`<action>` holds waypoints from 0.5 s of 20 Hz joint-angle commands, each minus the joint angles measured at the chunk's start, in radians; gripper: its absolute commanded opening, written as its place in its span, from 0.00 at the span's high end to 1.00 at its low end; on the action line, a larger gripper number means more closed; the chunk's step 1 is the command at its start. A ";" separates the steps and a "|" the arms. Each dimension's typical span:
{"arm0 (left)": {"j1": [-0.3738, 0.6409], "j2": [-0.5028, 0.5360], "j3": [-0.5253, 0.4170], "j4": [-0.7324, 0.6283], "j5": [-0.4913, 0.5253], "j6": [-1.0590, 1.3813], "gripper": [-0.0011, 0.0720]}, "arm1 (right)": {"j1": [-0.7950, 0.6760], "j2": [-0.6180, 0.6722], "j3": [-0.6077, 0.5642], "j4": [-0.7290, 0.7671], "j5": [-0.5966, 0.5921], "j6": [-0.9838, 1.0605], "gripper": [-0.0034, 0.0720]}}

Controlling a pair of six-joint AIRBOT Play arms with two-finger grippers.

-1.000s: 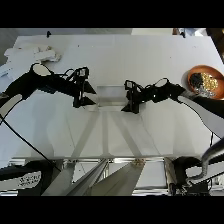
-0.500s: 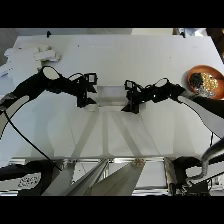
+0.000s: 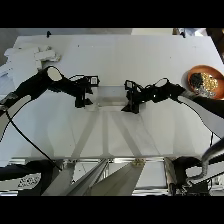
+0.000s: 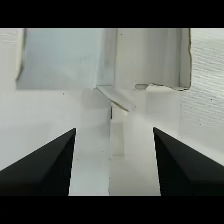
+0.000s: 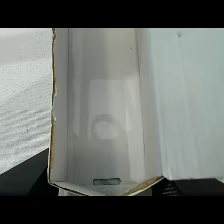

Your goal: Fold the box and place the chain.

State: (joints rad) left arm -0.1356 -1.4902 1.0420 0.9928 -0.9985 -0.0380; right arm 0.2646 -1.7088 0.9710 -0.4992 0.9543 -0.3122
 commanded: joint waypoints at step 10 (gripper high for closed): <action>-0.074 -0.049 0.003 0.014 -0.022 0.072 0.32 | 0.000 0.001 0.001 0.000 0.000 0.000 0.38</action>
State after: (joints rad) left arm -0.2039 -1.5341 1.0439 1.0088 -1.0183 -0.0082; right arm 0.2646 -1.7088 0.9710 -0.4992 0.9543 -0.3122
